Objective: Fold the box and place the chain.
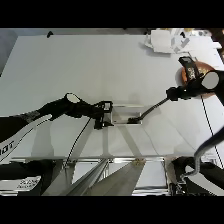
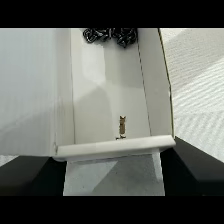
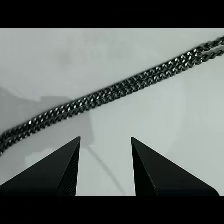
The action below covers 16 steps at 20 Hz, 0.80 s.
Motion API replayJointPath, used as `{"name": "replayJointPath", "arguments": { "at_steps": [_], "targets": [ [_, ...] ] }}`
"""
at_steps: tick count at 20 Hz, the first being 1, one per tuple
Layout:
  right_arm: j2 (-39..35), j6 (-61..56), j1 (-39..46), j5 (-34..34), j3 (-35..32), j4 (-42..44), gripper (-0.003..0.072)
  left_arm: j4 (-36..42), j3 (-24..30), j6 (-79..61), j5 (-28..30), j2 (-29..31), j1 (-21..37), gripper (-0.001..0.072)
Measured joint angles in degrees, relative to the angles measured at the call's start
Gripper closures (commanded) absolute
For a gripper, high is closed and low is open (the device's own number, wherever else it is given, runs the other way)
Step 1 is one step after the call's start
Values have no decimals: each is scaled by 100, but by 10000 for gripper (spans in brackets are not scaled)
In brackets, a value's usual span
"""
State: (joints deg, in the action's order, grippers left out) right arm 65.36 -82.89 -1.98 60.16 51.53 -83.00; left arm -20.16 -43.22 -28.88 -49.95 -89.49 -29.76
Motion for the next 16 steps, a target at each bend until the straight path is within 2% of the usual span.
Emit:
{"name": "replayJointPath", "arguments": {
  "at_steps": [7, 8, 15, 16],
  "targets": [
    [1049, 127, 157, -304, 0, 203, 357, 2, 0, 0, -2, 0, 0, 539],
    [1152, 127, 162, -319, 0, 208, 385, 0, 0, 0, -2, 0, 0, 539],
    [1445, 133, 173, -476, 0, 227, 407, 0, 0, -2, 0, 0, 0, 539],
    [1456, 136, 173, -503, 0, 225, 439, 0, 0, -2, 0, 0, 0, 539]
  ]
}}
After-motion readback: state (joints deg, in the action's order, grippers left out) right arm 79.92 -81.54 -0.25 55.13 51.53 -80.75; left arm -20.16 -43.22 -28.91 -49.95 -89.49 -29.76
